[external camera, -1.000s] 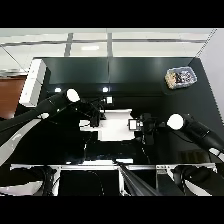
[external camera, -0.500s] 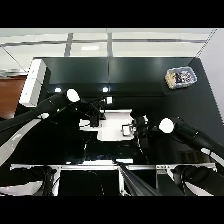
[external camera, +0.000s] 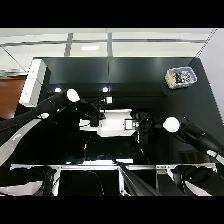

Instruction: Fold the box and place the chain.

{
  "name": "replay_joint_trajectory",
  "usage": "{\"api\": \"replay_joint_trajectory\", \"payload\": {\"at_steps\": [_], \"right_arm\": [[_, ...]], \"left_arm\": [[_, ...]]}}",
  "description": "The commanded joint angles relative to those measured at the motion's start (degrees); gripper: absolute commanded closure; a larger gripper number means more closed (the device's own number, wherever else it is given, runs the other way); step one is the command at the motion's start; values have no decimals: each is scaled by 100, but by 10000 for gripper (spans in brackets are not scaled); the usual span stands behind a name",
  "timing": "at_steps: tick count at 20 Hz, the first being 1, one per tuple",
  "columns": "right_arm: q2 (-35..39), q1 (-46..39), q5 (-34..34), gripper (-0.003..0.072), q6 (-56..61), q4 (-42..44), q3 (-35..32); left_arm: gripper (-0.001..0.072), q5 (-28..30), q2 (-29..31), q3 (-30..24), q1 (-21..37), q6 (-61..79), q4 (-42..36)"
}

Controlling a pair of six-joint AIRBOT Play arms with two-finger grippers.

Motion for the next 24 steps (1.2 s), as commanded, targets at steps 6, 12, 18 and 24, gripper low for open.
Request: {"api": "replay_joint_trajectory", "payload": {"at_steps": [6, 12, 18, 24], "right_arm": [[127, -339, -439, -21, -52, 562, 20], [-35, -586, -503, -21, -1141, 1663, 22], [-507, -787, -264, -21, -1554, 2243, 295], [-1054, -942, 640, -21, -2155, 2430, 417]], "left_arm": [[681, -7, -4, 7, -4, 0, -2], [682, -7, -4, 7, -4, 0, -42], [681, -7, -4, 7, -4, 0, -44], [681, -7, -4, 7, -4, 0, -44]]}}
